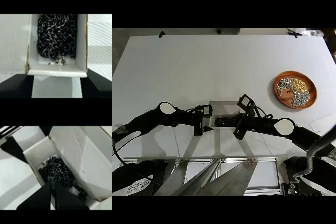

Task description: Fold the box and place the chain.

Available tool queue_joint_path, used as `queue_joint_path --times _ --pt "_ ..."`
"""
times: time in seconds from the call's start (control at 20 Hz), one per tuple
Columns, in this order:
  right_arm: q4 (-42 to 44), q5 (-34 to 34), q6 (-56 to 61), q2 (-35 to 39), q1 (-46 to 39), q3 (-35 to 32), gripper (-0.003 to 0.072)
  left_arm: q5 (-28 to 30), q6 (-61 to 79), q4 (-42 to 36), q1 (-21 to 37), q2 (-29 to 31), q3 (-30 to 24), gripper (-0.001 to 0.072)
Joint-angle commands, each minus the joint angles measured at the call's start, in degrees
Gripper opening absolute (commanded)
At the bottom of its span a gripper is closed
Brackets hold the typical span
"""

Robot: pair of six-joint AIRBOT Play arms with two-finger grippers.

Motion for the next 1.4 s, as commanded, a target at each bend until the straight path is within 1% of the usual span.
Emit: queue_joint_path --times 0.0,0.1,0.15,0.25,0.3,0.35,0.4,0.5,0.55,0.6,0.65,0.7,0.8,0.95,1.1,1.2,1.35 --pt "5.0 -1.7 0.6 -1.9 0.5 1.3 0.0137 0.0 0.0 0.0 0.0 0.0 0.0 0.0087" --pt "4.9 -1.7 1.8 -1.9 0.4 1.7 0.0233 0.0 0.0 0.0 0.0 0.0 0.0 0.0087" --pt "4.8 -1.2 2.3 -1.7 0.4 1.8 0.0240 0.0 0.0 0.0 0.0 0.0 0.0 0.0087" --pt "4.7 2.8 2.4 -0.9 0.4 2.8 0.0230 0.0 0.0 0.0 0.0 0.0 0.0 0.0087" --pt "3.1 6.2 3.5 -0.1 -0.1 3.9 0.0151 0.0 0.0 0.0 0.0 0.0 0.0 0.0087" --pt "-1.4 12.1 7.0 0.7 -1.6 6.0 0.0008 0.0 0.0 0.0 0.0 0.0 0.0 0.0087" --pt "-8.3 18.7 13.6 1.0 -3.8 9.0 0.0011 0.0 0.0 0.0 0.0 0.0 0.0 0.0087" --pt "-27.5 32.9 31.5 1.0 -8.9 16.8 0.0011 0.0 0.0 0.0 0.0 0.0 0.0 0.0087" --pt "-36.9 39.3 38.4 1.0 -11.0 21.0 0.0010 0.0 0.0 0.0 0.0 0.0 0.0 0.0087" --pt "-43.7 43.7 41.6 1.0 -12.3 24.5 0.0010 0.0 0.0 0.0 0.0 0.0 0.0 0.0087" --pt "-48.3 45.6 42.5 1.0 -13.4 27.8 0.0011 0.0 0.0 0.0 0.0 0.0 0.0 0.0087" --pt "-49.6 44.9 42.5 0.8 -14.4 30.3 0.0011 0.0 0.0 0.0 0.0 0.0 0.0 0.0087" --pt "-49.2 41.3 42.6 -1.3 -15.3 33.4 0.0010 0.0 0.0 0.0 0.0 0.0 0.0 0.0087" --pt "-48.6 36.8 42.5 -9.1 -15.3 35.6 0.0007 0.0 0.0 0.0 0.0 0.0 0.0 0.0087" --pt "-48.4 36.5 41.9 -17.4 -15.3 39.7 0.0007 0.0 0.0 0.0 0.0 0.0 0.0 0.0087" --pt "-45.5 36.3 39.9 -21.7 -15.3 42.5 0.0006 0.0 0.0 0.0 0.0 0.0 0.0 0.0087" --pt "-36.3 36.3 33.1 -26.3 -15.3 43.8 0.0006 0.0 0.0 0.0 0.0 0.0 0.0 0.0087"
